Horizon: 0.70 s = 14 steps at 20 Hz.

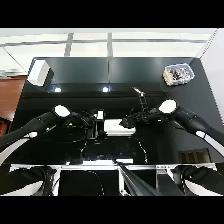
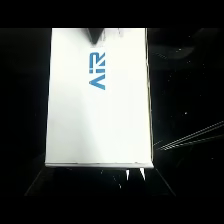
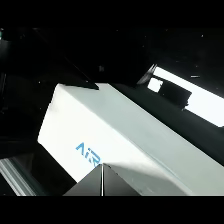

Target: Fold the box and place the chain.

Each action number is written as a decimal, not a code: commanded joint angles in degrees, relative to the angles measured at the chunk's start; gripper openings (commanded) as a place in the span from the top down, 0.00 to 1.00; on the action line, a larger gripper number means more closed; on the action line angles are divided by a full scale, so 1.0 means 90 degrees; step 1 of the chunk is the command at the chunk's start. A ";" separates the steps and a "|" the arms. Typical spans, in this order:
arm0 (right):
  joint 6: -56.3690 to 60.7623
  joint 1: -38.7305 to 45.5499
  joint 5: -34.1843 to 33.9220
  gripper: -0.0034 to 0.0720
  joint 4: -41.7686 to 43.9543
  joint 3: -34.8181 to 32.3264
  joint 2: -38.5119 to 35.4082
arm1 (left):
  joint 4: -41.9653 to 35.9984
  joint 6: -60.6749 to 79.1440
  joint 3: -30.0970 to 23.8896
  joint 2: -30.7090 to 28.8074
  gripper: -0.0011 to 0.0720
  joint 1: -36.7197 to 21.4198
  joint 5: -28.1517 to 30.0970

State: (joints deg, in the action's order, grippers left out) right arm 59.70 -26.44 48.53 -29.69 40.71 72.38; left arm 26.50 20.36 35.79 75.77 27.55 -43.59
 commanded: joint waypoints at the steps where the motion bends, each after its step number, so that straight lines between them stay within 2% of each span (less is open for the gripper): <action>1: 0.0102 -0.0034 -0.0109 0.93 -0.0260 -0.0017 0.0355 | 0.0000 0.0022 0.0005 0.0002 0.51 0.0002 0.0007; 3: -0.0017 0.0070 -0.0012 0.93 -0.0304 0.0080 0.0243 | 0.0000 0.0022 0.0005 0.0002 0.51 0.0002 0.0007; 7: -0.0085 0.0612 0.0962 0.93 -0.0500 0.0804 -0.0648 | 0.0000 0.0005 0.0005 0.0000 0.51 -0.0005 0.0007; 8: -0.0085 0.0826 0.1168 0.93 -0.0593 0.0947 -0.0899 | 0.0002 -0.0158 0.0007 -0.0015 0.47 -0.0012 0.0017; 9: -0.0083 0.1100 0.1345 0.93 -0.0731 0.1032 -0.1175 | 0.0029 -0.0355 0.0007 -0.0056 0.32 -0.0010 0.0010; 10: -0.0083 0.1404 0.1467 0.93 -0.0903 0.1039 -0.1457 | 0.0075 -0.0527 0.0007 -0.0134 0.05 -0.0010 0.0005; 11: -0.0056 0.1702 0.1632 0.93 -0.1166 0.1039 -0.1683 | 0.0350 -0.0988 0.0012 -0.0270 0.01 -0.0010 -0.0012; 12: 0.0039 0.2018 0.1851 0.93 -0.1515 0.1039 -0.1887 | 0.0988 -0.1681 0.0058 -0.0471 0.01 -0.0010 -0.0095; 14: 0.0262 0.2569 0.2198 0.93 -0.2249 0.1037 -0.2130 | 0.2385 -0.3327 0.0296 -0.0971 0.01 -0.0010 -0.0699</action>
State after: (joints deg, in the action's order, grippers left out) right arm 59.96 -9.96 62.98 -41.15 49.39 57.49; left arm 34.59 7.22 36.82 71.26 27.51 -45.15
